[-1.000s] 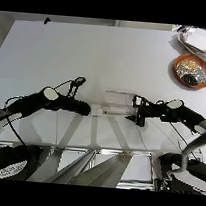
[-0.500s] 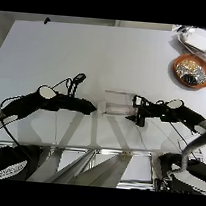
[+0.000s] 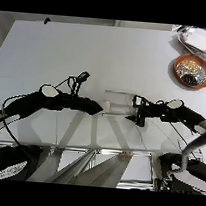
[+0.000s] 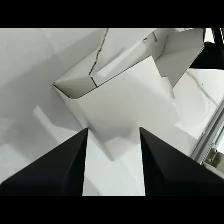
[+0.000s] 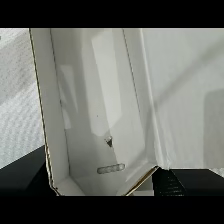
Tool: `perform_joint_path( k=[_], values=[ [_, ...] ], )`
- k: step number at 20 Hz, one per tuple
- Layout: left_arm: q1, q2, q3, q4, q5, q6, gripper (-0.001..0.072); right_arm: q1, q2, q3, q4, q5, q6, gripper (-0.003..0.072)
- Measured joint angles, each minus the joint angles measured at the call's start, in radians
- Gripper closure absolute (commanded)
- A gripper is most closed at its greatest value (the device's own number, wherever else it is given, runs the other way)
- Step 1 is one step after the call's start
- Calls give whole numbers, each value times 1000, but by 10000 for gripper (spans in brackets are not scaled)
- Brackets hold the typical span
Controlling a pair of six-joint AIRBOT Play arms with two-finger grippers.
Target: Fold the box and place the chain.
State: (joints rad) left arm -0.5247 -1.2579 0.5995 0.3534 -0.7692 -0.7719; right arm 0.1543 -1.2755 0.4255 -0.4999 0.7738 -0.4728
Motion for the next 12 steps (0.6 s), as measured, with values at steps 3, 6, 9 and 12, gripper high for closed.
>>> perform_joint_path(
  k=[3, 6, 9, 12],
  values=[
    [-21, -8, 9, 5, 28, -24, 254, 0, 0, 0, 0, 0, 0, 275],
    [-40, -16, 42, 58, 49, -103, 203, 0, 0, 0, 0, 0, 0, 275],
    [-64, -55, 117, 188, 35, -270, 185, 0, 0, 0, 0, 0, 0, 275],
    [-98, -112, 199, 293, -3, -412, 185, 0, 0, 0, 0, 0, 0, 275]
  ],
)
